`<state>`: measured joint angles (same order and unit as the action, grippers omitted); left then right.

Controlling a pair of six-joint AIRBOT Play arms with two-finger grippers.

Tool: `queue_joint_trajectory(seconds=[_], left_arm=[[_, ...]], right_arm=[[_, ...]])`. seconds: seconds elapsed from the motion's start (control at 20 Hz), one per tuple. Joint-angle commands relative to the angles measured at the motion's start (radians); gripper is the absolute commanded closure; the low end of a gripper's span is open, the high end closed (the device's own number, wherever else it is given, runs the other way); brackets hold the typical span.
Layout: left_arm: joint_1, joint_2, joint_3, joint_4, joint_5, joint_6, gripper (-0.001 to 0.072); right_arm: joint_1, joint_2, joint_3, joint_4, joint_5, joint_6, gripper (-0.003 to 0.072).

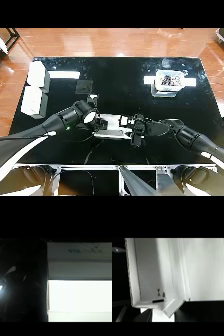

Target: Fold the box and place the chain.

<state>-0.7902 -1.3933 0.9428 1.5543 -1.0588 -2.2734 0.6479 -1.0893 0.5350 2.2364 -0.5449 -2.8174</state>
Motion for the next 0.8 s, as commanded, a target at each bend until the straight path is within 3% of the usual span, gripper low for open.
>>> queue_joint_trajectory(seconds=[0.0,0.5,0.55,0.6,0.75], left_arm=[[0.000,0.000,0.000,0.000,-0.001,0.000,0.0682],[0.000,-0.003,0.000,-0.004,0.000,0.000,0.0682],[-0.001,-0.003,0.000,-0.005,0.000,0.000,0.0682],[-0.001,-0.003,0.000,-0.007,0.000,0.000,0.0682],[-0.001,-0.003,0.000,-0.019,0.002,0.000,0.0682]], right_arm=[[0.034,-0.005,0.001,0.030,0.048,-0.002,0.0378],[0.048,-0.005,0.001,0.073,0.074,0.028,0.0381],[0.048,-0.005,0.001,0.077,0.073,0.029,0.0500],[0.048,-0.008,0.001,0.086,0.073,0.028,0.0535],[0.053,-0.026,0.001,0.096,0.073,0.029,0.0536]])
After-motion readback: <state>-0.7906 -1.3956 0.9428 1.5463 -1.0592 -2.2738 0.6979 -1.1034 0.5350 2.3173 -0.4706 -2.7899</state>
